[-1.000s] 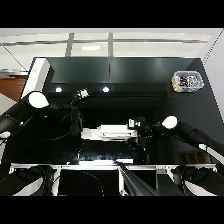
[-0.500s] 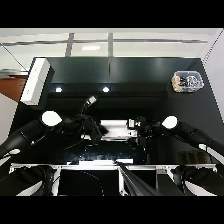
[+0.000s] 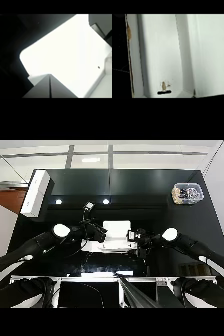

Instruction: Fold the box and place the chain.

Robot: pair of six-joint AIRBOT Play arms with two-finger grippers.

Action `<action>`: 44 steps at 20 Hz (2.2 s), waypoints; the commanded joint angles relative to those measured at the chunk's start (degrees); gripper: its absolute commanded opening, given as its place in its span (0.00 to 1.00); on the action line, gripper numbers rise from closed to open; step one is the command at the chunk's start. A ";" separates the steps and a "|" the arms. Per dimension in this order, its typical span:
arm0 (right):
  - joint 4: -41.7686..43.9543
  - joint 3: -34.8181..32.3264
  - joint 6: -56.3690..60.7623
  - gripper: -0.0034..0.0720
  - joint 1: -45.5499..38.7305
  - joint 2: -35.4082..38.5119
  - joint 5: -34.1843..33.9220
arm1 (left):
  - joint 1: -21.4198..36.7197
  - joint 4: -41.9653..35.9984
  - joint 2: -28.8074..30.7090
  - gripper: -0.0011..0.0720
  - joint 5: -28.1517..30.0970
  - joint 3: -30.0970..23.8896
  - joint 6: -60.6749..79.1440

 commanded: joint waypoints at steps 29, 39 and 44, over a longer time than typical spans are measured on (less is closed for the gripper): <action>-0.61 -0.04 0.52 0.63 2.01 -0.02 -0.79 | 6.71 25.49 7.28 0.99 -18.08 -1.38 32.35; -0.61 -0.04 0.83 0.63 2.01 -0.02 -1.57 | 5.57 19.41 4.61 0.49 -23.74 -1.84 31.06; -0.63 -0.04 0.85 0.62 2.01 -0.02 -1.99 | 5.55 14.71 4.26 0.47 -24.33 -1.84 31.28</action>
